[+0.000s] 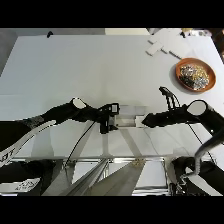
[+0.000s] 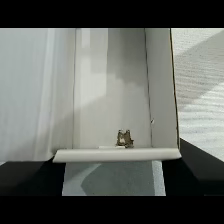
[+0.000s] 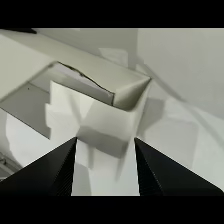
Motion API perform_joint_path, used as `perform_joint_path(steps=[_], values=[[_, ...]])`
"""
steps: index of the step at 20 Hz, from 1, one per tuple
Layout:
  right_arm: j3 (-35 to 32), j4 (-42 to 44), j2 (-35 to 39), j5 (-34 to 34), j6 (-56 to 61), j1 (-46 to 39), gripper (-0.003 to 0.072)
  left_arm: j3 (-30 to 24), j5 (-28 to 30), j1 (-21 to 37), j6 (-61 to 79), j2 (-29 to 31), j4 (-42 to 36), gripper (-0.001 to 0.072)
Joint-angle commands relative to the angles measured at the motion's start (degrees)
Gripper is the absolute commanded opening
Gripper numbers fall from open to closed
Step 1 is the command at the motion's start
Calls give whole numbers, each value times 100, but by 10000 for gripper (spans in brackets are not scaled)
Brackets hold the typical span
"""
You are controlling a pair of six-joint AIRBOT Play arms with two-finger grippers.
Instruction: Fold the box and place the chain.
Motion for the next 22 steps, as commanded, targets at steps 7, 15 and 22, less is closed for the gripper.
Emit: perform_joint_path(steps=[7, 15, 22], values=[[289, -1368, -66, -599, 1670, 807, 406, -2, 0, 2, 2, 4, 0, 99], [1176, -2621, -918, 0, 3482, 1849, 430, -2, 0, 2, 2, 4, 0, 99], [1180, -2903, -946, 109, 4470, 2061, 472, -2, 0, 2, 2, 4, 0, 99]])
